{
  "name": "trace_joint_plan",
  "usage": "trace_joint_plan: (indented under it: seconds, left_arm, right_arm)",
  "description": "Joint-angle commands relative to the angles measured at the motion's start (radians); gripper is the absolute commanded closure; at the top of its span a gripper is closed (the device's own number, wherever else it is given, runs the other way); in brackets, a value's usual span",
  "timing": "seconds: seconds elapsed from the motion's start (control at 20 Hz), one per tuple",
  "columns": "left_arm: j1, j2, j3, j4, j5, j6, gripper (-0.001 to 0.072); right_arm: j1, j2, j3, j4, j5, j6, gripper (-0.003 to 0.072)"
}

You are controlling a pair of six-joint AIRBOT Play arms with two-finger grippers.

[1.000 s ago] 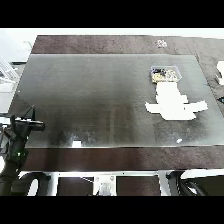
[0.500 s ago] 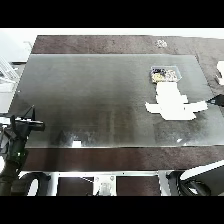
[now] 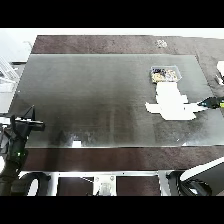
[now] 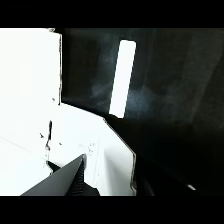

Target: Fold the box and place the chain.

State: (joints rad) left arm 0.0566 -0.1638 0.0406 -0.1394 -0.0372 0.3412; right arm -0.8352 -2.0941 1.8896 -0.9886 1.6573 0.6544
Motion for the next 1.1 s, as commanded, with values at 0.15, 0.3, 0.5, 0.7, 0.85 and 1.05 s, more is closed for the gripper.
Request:
trace_joint_plan:
  seconds: [0.15, 0.3, 0.5, 0.7, 0.85, 1.05]
  left_arm:
    - [0.000, 0.001, -0.001, 0.000, 0.000, 0.000, 0.0689]
    - [0.000, 0.001, -0.001, 0.000, 0.000, 0.000, 0.0688]
    - [0.000, 0.001, -0.001, 0.000, 0.000, 0.000, 0.0689]
    - [0.000, 0.001, -0.001, 0.000, 0.000, 0.000, 0.0689]
    - [0.000, 0.001, -0.001, 0.000, 0.000, 0.000, 0.0689]
    - [0.000, 0.001, -0.001, 0.000, 0.000, 0.000, 0.0688]
  right_arm:
    - [0.004, -0.006, -0.001, 0.005, 0.039, -0.001, 0.0328]
    - [0.005, -0.006, -0.001, 0.005, 0.042, -0.001, 0.0335]
    - [0.019, -0.026, -0.006, 0.029, 0.064, 0.000, 0.0362]
    - [0.032, -0.037, -0.010, 0.037, 0.064, -0.012, 0.0441]
    - [0.032, -0.037, -0.009, 0.096, 0.090, -0.082, 0.0667]
    - [0.037, -0.031, -0.012, 0.261, 0.186, -0.064, 0.0670]
